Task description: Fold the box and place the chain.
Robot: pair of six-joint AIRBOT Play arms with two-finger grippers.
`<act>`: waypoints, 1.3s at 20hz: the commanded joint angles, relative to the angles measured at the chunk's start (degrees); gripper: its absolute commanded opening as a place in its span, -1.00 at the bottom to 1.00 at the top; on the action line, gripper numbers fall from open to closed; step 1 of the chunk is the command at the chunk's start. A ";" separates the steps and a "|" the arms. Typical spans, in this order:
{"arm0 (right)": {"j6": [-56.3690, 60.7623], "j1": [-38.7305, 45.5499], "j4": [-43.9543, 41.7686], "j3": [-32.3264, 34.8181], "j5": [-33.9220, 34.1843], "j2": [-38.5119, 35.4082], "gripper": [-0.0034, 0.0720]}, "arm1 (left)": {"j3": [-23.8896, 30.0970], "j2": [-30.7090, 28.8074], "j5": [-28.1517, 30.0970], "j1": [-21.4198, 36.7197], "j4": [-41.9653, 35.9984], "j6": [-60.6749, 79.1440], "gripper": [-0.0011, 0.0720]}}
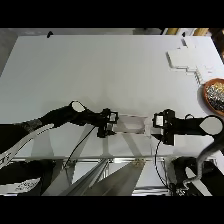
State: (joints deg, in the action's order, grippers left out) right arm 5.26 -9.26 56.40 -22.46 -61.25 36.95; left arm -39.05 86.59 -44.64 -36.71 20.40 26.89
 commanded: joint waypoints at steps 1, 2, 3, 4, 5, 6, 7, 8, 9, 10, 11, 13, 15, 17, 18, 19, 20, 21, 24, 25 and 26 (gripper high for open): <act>0.94 -0.02 -16.26 0.02 -2.60 -3.21 0.63 | -0.07 0.00 0.26 0.07 -0.04 0.00 0.13; 0.96 -0.02 -21.05 0.02 -1.03 -2.75 0.62 | -0.07 0.00 0.26 0.07 -0.04 0.00 0.13; 0.94 -0.02 -24.57 0.02 0.85 -2.05 0.52 | -0.07 0.00 0.24 0.07 -0.04 0.00 0.13; 0.90 -0.04 -27.02 0.02 2.58 -1.01 -0.02 | -0.07 0.00 0.26 0.07 -0.04 0.00 0.13; 0.24 -0.02 -28.33 0.02 3.87 0.26 -0.69 | -0.07 0.00 0.24 0.07 -0.04 0.00 0.13; 0.28 -0.02 -29.27 0.02 5.86 2.05 -0.86 | -0.07 0.00 0.26 0.07 -0.04 0.00 0.13; 0.33 -0.02 -30.16 0.02 8.13 4.22 -0.87 | -0.07 0.00 0.26 0.07 -0.04 0.00 0.13; 0.35 -0.02 -31.21 0.02 10.91 6.86 -0.87 | -0.07 0.00 0.24 0.07 -0.04 0.00 0.13; 0.46 -0.02 -32.65 0.02 13.81 9.77 -0.87 | -0.07 0.00 0.26 0.07 -0.04 0.00 0.13; 0.50 -0.02 -34.16 0.02 16.11 12.57 -0.87 | -0.07 0.00 0.24 0.07 -0.04 0.00 0.13; 0.48 -0.02 -35.47 0.02 18.14 15.61 -0.87 | -0.07 0.00 0.24 0.07 -0.04 0.00 0.13; 0.94 -0.02 -36.20 0.02 21.38 20.72 -0.87 | -0.07 0.00 0.26 0.07 -0.04 0.00 0.13; 2.51 -0.02 -36.09 0.02 23.02 24.28 -0.86 | -0.07 0.00 0.26 0.07 -0.04 0.00 0.13; 2.49 -0.02 -36.06 0.00 22.97 25.51 -0.86 | -0.07 0.00 0.24 0.07 -0.04 0.00 0.13; 2.54 -0.02 -36.04 -0.24 22.97 25.33 -0.86 | -0.07 0.00 0.26 0.07 -0.04 0.00 0.13; 3.26 -0.02 -35.85 -0.79 22.84 25.07 -0.86 | -0.07 0.00 0.24 0.07 -0.04 0.00 0.13; 4.42 -0.02 -34.86 -1.70 21.77 24.83 -0.86 | -0.07 0.00 0.26 0.07 -0.04 0.00 0.13; 5.77 -0.02 -32.22 -3.10 19.47 24.44 -0.86 | -0.07 0.00 0.24 0.07 -0.04 0.00 0.13; 15.63 -0.02 -18.08 -10.10 8.72 22.73 -0.86 | -0.07 0.00 0.26 0.07 -0.04 0.00 0.13; 18.88 -0.02 -12.68 -12.39 5.18 21.46 -0.86 | -0.07 0.00 0.24 0.07 -0.07 0.00 0.13; 20.57 -0.02 -8.04 -13.94 2.49 19.78 -0.87 | -0.07 0.00 0.26 0.07 -0.04 0.00 0.13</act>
State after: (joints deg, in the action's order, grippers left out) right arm 17.89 -9.28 34.85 -31.57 -49.60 59.11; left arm -39.05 86.61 -44.25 -36.71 20.36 26.87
